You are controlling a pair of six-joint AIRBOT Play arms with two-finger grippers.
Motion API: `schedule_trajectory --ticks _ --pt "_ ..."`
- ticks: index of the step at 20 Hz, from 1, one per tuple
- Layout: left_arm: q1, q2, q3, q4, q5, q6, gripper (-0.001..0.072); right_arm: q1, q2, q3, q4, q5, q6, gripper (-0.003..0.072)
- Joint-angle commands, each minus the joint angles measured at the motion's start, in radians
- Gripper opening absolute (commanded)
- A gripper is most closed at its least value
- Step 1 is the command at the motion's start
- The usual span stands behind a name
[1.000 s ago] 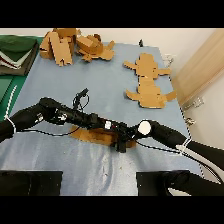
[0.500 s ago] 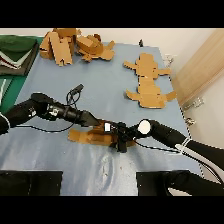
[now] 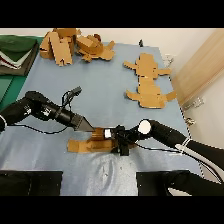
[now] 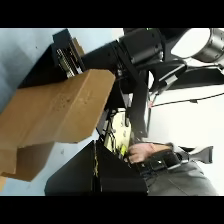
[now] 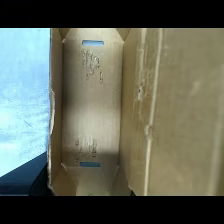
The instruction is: Fold the box.
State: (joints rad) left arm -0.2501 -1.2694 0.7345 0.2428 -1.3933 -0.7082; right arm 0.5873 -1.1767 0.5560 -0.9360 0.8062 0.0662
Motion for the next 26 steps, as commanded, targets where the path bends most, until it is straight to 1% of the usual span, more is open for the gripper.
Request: schedule_trajectory --ticks 1,4,6,9,12,14,16,17,19,20,21,23,26 --pt "-0.028 0.0 0.001 0.005 -0.068 -0.025 0.0013 0.0 0.0 0.0 -0.003 0.006 -0.008 0.0556" --pt "-0.097 0.0 0.001 0.005 -0.053 -0.044 0.0013 0.0 0.0 0.0 -0.003 -0.002 -0.007 0.0557" --pt "-0.148 0.0 0.001 0.003 0.008 -0.066 0.0013 0.0 0.0 0.0 -0.002 -0.018 -0.007 0.0556" --pt "-0.224 0.0 0.001 -0.004 0.18 -0.082 0.0014 0.0 0.0 0.0 -0.002 -0.019 -0.007 0.0557" --pt "-0.277 -0.003 0.001 -0.037 0.356 -0.126 0.0013 0.0 0.0 0.0 -0.002 -0.017 -0.007 0.0556" --pt "-0.306 -0.003 0.001 -0.032 0.491 -0.203 0.0013 0.0 0.0 0.0 -0.002 -0.017 -0.007 0.0557" --pt "-0.324 -0.003 0.001 -0.006 0.59 -0.26 0.0013 0.0 0.0 0.0 -0.002 -0.015 -0.007 0.0557" --pt "-0.332 -0.003 0.001 0.034 0.614 -0.306 0.0013 0.0 0.0 0.0 -0.002 -0.009 -0.007 0.0557" --pt "-0.355 -0.009 0.001 0.188 0.638 -0.455 0.0013 0.0 0.0 0.0 -0.002 -0.003 -0.007 0.0557" --pt "-0.364 -0.016 0.001 0.244 0.645 -0.512 0.0013 0.0 0.0 0.0 -0.002 -0.003 -0.007 0.0557" --pt "-0.373 -0.026 0.001 0.267 0.654 -0.541 0.0013 0.0 0.0 0.0 -0.002 -0.002 -0.007 0.0557" --pt "-0.389 -0.048 0.001 0.266 0.679 -0.554 0.0013 0.0 0.0 0.0 -0.002 -0.002 -0.007 0.0556" --pt "-0.398 -0.078 0.001 0.263 0.681 -0.569 0.0013 0.0 0.0 0.0 -0.002 -0.002 -0.007 0.0557"
